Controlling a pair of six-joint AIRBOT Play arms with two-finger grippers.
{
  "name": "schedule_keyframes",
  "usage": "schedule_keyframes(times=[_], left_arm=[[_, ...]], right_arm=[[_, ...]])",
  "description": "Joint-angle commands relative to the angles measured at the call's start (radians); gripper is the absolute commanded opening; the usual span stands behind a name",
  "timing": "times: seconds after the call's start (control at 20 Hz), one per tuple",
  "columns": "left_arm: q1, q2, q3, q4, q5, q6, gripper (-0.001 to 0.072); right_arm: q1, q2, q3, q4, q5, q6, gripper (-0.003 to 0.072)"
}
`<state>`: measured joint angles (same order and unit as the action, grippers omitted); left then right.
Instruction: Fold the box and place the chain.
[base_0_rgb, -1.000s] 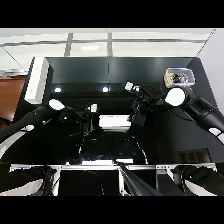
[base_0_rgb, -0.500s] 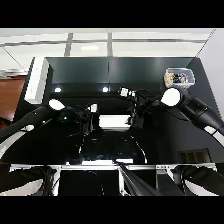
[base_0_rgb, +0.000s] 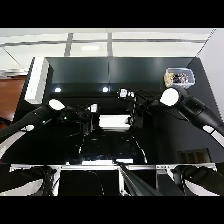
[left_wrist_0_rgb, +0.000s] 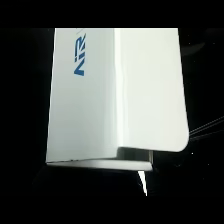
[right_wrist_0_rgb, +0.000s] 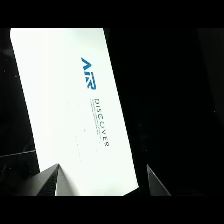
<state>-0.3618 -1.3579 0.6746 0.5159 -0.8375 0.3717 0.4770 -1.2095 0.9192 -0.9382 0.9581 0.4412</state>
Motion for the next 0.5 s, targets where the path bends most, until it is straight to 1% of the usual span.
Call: schedule_keyframes(times=[0.0,0.35,0.4,0.45], left_arm=[[0.0,-0.001,0.0,0.0,0.0,0.0,0.0488],[0.0,-0.001,0.0,0.0,0.0,0.0,0.0489],[0.0,-0.001,0.0,0.0,0.0,0.0,0.0488],[0.0,-0.001,0.0,0.0,0.0,0.0,0.0488]], right_arm=[[0.001,-0.005,-0.001,0.002,-0.005,-0.029,0.0602],[0.005,-0.033,-0.001,0.049,-0.026,-0.076,0.0602],[0.005,-0.039,-0.001,0.051,-0.025,-0.077,0.0573],[0.005,-0.042,-0.001,0.051,-0.024,-0.076,0.0457]])
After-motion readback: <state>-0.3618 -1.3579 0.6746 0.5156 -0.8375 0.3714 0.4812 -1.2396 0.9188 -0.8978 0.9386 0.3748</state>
